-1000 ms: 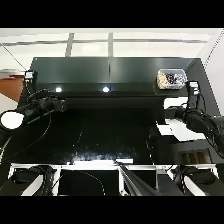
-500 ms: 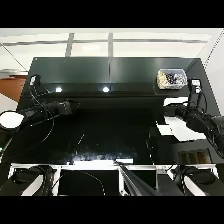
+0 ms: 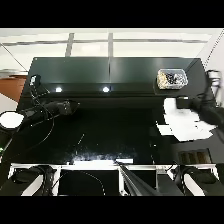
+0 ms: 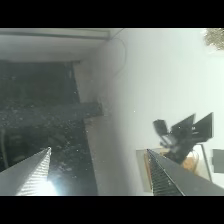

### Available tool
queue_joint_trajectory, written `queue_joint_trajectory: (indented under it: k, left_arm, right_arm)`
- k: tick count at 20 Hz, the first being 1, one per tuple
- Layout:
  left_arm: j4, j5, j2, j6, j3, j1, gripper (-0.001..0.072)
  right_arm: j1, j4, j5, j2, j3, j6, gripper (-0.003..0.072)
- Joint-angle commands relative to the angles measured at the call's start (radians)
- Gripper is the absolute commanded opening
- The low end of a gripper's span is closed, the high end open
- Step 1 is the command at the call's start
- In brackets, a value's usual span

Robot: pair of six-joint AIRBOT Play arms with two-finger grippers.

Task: Fold the box and place the chain.

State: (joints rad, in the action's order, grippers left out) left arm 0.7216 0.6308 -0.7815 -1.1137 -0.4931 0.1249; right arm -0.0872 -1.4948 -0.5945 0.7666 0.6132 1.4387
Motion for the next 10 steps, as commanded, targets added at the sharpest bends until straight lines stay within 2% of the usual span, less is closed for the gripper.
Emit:
queue_joint_trajectory:
  k: [1,3,5,8,10]
  left_arm:
    - [-0.027,0.012,0.000,0.005,0.000,0.000,0.0701]
    - [-0.027,0.015,0.000,0.005,0.000,0.000,0.0701]
    - [-0.027,0.031,0.000,0.006,0.000,0.000,0.0701]
    - [-0.027,0.037,0.000,0.006,0.000,-0.001,0.0701]
    - [-0.023,0.035,0.000,0.007,0.000,-0.001,0.0701]
  right_arm:
    - [-0.307,0.077,-0.033,0.049,0.104,-0.024,0.0720]
    - [-0.481,-0.007,-0.039,0.129,0.129,-0.008,0.0720]
    - [-0.571,-0.138,-0.110,0.237,0.154,0.203,0.0720]
    - [-0.642,-0.153,-0.264,0.424,0.254,0.282,0.0720]
    - [-0.676,-0.154,-0.294,0.502,0.313,0.279,0.0720]
